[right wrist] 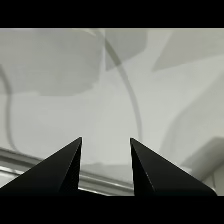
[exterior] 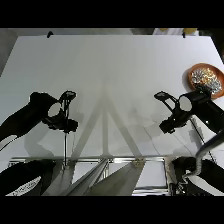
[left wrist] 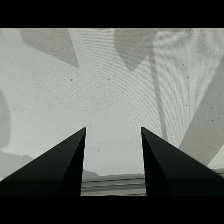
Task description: Fold the box and place the chain.
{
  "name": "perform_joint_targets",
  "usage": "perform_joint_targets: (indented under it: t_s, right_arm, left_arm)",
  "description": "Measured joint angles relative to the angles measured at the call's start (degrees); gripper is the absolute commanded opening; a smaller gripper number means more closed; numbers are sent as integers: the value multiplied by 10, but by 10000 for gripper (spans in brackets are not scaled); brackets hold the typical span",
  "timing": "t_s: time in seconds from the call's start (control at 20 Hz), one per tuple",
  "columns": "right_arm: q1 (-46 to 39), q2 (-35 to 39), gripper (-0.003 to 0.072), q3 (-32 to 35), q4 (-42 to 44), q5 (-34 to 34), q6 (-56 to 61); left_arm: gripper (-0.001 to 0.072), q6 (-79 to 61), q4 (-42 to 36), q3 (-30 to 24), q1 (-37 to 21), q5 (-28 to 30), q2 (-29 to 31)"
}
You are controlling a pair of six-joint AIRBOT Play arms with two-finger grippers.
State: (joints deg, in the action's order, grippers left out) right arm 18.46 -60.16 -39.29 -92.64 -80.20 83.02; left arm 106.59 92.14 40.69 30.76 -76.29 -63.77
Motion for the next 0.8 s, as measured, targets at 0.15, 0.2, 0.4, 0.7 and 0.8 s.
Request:
perform_joint_targets:
  t_s: [0.15,0.2,0.4,0.7,0.8]
  right_arm:
    - [0,0,341,0,-77,-31,6]
    - [0,0,343,0,-109,-34,8]
    - [-44,5,344,0,-227,14,43]
    - [-295,10,345,0,-343,119,49]
    - [-387,9,398,0,-348,156,45]
  left_arm:
    - [391,0,0,0,0,0,0]
    - [391,0,0,0,0,0,0]
    - [391,0,0,0,0,0,0]
    - [391,0,0,0,0,0,0]
    - [391,0,0,0,0,0,0]
